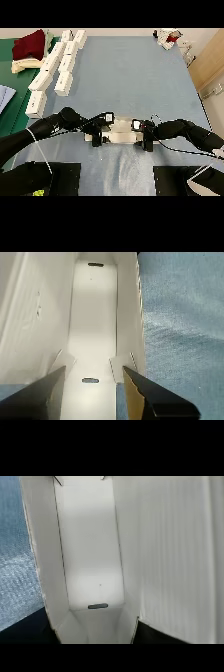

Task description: Fold the box.

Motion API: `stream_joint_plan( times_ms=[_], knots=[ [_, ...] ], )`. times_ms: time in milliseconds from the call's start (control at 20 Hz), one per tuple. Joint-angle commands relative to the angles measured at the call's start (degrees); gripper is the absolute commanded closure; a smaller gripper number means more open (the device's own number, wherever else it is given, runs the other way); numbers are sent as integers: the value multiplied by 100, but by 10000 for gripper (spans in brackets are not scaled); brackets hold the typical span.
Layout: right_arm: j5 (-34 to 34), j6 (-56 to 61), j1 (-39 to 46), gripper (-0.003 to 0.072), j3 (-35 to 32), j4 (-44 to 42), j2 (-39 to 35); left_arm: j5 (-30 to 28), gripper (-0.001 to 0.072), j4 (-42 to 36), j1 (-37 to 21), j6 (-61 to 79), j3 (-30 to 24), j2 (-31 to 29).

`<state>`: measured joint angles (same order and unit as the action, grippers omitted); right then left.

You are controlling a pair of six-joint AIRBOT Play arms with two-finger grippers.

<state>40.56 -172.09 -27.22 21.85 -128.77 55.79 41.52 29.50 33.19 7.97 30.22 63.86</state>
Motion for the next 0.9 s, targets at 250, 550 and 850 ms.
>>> stream_joint_plan(
  times_ms=[250,550,850],
  knots=[
    [-2,2,-2,172,-2,-2,-4,162,679,844,-7,-1460,208,28],
    [-2,2,-2,172,-2,-2,-4,682,698,2968,-13,-4819,479,-1036],
    [-2,2,-2,172,-2,-2,-4,1720,698,3711,-1499,-8179,476,-1779]
  ],
)
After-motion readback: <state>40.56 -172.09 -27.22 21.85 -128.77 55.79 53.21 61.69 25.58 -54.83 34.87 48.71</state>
